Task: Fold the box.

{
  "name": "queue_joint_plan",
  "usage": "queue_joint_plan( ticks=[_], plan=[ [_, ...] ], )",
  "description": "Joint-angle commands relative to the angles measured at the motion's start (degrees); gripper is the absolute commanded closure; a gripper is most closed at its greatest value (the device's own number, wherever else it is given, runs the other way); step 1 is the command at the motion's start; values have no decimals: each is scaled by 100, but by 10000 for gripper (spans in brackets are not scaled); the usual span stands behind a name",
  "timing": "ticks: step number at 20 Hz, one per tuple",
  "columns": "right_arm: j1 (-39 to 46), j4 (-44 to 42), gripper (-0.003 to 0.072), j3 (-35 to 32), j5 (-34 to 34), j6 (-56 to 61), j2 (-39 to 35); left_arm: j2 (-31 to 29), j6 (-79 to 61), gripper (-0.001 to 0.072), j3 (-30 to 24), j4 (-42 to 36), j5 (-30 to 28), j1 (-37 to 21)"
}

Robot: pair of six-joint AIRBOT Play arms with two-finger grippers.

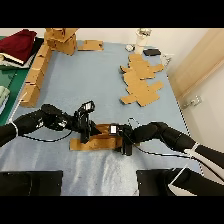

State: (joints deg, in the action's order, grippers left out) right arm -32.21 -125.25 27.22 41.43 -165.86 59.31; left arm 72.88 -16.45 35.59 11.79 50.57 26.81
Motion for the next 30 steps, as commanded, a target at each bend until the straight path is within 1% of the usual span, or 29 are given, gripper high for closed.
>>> queue_joint_plan(
  ticks=[1, 3, 4, 5, 6, 10, 28, 30],
  plan=[
    [-7, -59, -9, 2, -2, -107, 26, -2, 0, 699, 4, 2, -2, 0],
    [-7, -59, -9, 2, -7, -107, 52, -2, 0, 699, 4, 2, 0, 0],
    [-4, -59, 5, 2, -4, -107, 68, -2, 0, 698, 4, 0, 0, 0],
    [-7, -66, 77, 2, 2, -107, 74, -2, 0, 699, 4, 2, 0, 0],
    [-7, -83, 121, 2, 0, -107, 74, -2, 0, 699, 4, 2, 0, 0],
    [-7, -76, 131, 2, 11, -107, 74, -2, 0, 699, 4, 2, 0, 0],
    [-7, -57, 129, 2, -42, -109, 74, -2, 0, 699, 4, -4, 0, 0],
    [-7, -55, 129, 2, -42, -109, 74, -2, -2, 699, 4, -181, -9, 0]
  ],
)
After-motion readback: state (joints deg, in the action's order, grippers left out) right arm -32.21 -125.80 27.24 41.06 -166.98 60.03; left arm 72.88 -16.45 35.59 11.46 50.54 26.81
